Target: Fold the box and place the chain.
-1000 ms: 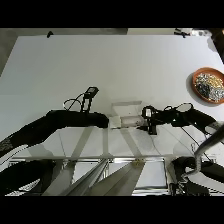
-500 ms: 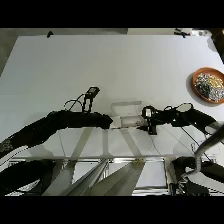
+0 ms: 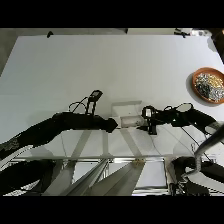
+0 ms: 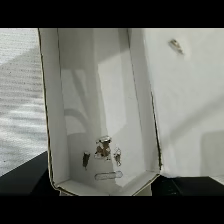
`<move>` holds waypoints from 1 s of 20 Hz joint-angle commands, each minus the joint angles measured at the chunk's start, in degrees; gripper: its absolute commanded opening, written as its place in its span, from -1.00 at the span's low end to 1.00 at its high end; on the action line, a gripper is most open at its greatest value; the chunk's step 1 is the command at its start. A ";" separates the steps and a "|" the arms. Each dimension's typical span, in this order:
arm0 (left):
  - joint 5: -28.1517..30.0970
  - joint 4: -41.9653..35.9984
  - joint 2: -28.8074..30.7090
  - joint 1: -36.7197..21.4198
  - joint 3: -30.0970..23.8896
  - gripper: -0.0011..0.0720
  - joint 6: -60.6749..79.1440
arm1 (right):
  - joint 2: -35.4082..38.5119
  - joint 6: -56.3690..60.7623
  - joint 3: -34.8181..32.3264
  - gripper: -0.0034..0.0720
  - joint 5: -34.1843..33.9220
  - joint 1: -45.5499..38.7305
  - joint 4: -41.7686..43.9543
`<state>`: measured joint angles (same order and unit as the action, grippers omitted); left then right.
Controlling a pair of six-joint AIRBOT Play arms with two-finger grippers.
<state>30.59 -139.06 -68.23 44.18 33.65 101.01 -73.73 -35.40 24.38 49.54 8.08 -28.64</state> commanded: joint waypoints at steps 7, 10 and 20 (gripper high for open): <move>-1.18 1.60 -0.57 0.57 2.14 0.57 -5.29 | 0.04 0.00 0.02 0.04 0.02 0.00 0.00; 0.17 3.61 -0.57 0.57 3.41 0.56 -7.28 | 0.04 0.00 0.02 0.04 0.02 0.00 0.00; 11.04 21.75 -2.47 0.94 11.21 0.56 -23.85 | 0.04 0.00 0.02 0.04 0.02 0.00 0.00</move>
<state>38.30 -120.66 -70.30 44.84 43.07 81.01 -73.73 -35.40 24.38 49.54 8.08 -28.67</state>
